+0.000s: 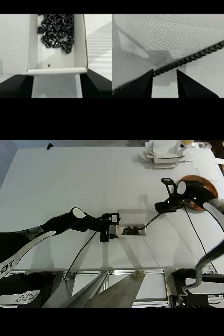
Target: Fold the box and place the chain.
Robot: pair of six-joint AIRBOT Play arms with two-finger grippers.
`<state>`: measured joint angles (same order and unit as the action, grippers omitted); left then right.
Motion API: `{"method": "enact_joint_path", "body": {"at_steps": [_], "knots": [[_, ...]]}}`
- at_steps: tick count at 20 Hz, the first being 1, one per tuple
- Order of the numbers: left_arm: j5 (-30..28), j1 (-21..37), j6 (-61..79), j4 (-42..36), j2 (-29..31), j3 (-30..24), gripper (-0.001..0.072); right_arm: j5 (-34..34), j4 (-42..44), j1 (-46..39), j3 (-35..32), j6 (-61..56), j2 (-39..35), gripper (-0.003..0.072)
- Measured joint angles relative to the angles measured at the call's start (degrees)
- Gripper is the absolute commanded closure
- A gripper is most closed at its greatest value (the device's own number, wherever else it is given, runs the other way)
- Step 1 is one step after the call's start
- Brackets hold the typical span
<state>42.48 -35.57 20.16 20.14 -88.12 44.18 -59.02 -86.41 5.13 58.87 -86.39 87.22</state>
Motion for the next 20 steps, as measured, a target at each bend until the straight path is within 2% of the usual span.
{"method": "enact_joint_path", "body": {"at_steps": [2,6,9,15,20], "knots": [[0.0,0.0,0.0,0.0,0.0,0.0,0.0505,-0.2,-0.6,0.0,0.0,-0.2,0.6,0.067],[0.0,0.0,0.0,0.0,0.0,0.0,0.0505,-0.4,-0.5,0.0,-0.1,0.5,0.4,0.0671],[0.0,0.0,0.0,0.0,0.0,0.0,0.0505,-1.4,0.5,0.0,-0.2,1.0,-2.7,0.0671],[0.1,0.0,0.0,0.0,0.0,0.0,0.0505,-4.7,5.6,1.0,-1.8,4.1,-15.5,0.0671],[0.2,0.0,0.0,0.0,0.0,0.0,0.0505,-9.1,10.6,6.6,-2.7,6.3,-27.1,0.0671]]}}
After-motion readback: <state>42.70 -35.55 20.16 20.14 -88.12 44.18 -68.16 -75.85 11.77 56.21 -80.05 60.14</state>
